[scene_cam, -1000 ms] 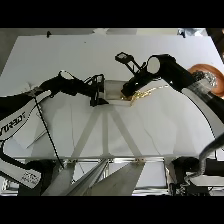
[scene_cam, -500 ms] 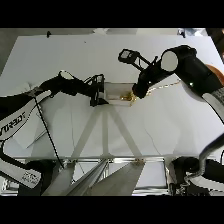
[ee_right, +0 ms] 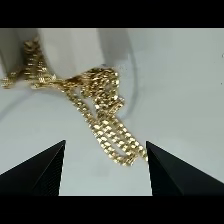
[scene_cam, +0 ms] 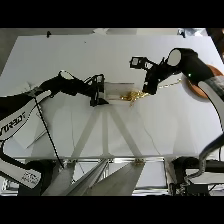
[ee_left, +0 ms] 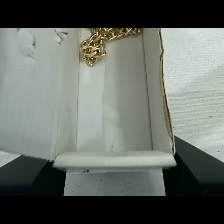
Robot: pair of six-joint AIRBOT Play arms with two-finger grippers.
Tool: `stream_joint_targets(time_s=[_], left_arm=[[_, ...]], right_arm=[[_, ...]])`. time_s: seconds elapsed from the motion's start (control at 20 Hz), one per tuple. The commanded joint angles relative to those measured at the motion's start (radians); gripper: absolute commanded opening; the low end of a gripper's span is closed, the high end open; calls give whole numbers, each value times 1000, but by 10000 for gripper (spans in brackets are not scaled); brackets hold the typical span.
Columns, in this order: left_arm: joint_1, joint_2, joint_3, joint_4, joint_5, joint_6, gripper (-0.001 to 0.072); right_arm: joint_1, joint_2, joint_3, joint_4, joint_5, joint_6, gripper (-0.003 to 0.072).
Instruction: Fold the box and place the chain.
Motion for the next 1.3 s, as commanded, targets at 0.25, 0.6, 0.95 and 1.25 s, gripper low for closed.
stream_joint_targets(time_s=[0.25, 0.6, 0.95, 1.25], left_arm=[[0, -1, 0, 0, 0, 0, 326], [0, -1, 0, 0, 0, 0, 326], [0, -1, 0, 0, 0, 0, 326], [0, -1, 0, 0, 0, 0, 326]], right_arm=[[-9, -193, -4, 60, -125, -309, 611], [-9, -239, -4, 62, -132, -307, 433], [-9, -205, -4, 50, -72, -195, 8], [-9, -37, -4, 81, -61, -63, 7]])
